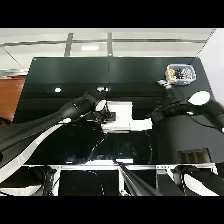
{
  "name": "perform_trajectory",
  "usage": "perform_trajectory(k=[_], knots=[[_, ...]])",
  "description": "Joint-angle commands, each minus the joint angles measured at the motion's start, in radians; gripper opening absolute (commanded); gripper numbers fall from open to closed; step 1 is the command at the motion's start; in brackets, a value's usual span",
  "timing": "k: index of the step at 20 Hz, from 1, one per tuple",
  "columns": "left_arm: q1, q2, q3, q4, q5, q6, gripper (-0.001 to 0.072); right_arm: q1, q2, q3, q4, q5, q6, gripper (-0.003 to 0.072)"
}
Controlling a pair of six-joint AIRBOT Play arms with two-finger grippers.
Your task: Fold the box and place the chain.
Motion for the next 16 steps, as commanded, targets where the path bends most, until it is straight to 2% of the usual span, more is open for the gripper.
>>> perform_trajectory(k=[1, 3, 5, 9, 12, 16], knots=[[0.001, 0.001, 0.0, 0.0, 0.002, 0.001, 0.003, -0.266, 0.02, -0.077, -0.057, 0.015, 0.369, 0.0017], [0.001, 0.001, 0.0, 0.0, 0.003, 0.001, 0.0031, -0.312, -0.011, -0.167, 0.045, 0.011, 0.364, 0.0018], [0.001, 0.001, 0.0, 0.0, 0.003, 0.001, 0.003, -0.27, -0.064, -0.214, 0.188, 0.034, 0.248, 0.0018], [0.001, 0.001, 0.0, 0.0, 0.002, 0.001, 0.003, -0.1, -0.167, -0.215, 0.304, -0.005, 0.161, 0.0018], [0.001, 0.001, 0.0, 0.0, 0.002, 0.001, 0.003, -0.019, -0.199, -0.208, 0.404, -0.005, 0.078, 0.0018], [0.001, 0.001, 0.0, 0.0, 0.002, 0.001, 0.003, 0.008, -0.199, -0.154, 0.42, 0.077, 0.003, 0.0018]])
